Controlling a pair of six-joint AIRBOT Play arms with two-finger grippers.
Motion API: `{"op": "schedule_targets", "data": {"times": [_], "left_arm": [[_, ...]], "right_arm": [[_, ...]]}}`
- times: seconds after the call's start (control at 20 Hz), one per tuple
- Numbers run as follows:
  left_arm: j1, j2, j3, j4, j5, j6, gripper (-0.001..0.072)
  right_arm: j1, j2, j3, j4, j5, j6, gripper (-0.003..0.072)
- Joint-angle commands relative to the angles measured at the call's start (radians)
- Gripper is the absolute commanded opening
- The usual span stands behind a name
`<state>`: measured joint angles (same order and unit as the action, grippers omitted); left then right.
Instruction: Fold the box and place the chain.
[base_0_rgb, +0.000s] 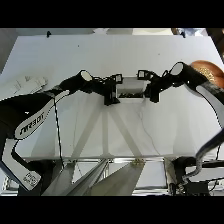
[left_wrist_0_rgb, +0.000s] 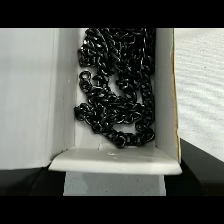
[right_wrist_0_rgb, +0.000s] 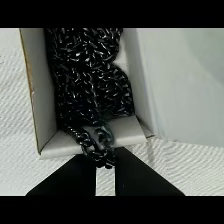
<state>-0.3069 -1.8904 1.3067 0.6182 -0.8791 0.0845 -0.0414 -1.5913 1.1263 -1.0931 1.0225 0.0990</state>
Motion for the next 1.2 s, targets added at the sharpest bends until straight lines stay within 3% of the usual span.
{"op": "schedule_targets", "data": {"times": [0.0,0.1,0.6,0.65,0.8,1.0,1.15], "left_arm": [[0.0,0.001,-0.001,0.0,0.0,0.0,0.0214],[0.0,0.001,0.0,0.0,0.0,0.0,0.0214],[0.0,0.001,0.0,0.0,0.0,0.0,0.0214],[0.0,0.001,0.0,0.0,0.0,0.0,0.0214],[0.0,0.001,-0.001,0.0,0.0,0.0,0.0214],[0.0,0.001,0.0,0.0,0.0,0.0,0.0214],[0.0,0.001,0.0,0.0,0.0,0.0,0.0214]], "right_arm": [[0.003,-0.001,0.0,-0.041,-0.003,0.011,0.0076],[0.003,0.002,0.0,-0.067,0.017,0.053,0.0034],[0.003,0.155,0.0,-0.047,0.065,0.14,0.0038],[0.003,0.165,0.0,-0.016,0.07,0.14,0.0072],[0.003,0.169,0.0,0.111,0.084,0.139,0.031],[0.003,0.169,0.0,0.199,0.098,0.136,0.0313],[0.003,0.169,0.0,0.115,0.082,0.136,0.0313]]}}
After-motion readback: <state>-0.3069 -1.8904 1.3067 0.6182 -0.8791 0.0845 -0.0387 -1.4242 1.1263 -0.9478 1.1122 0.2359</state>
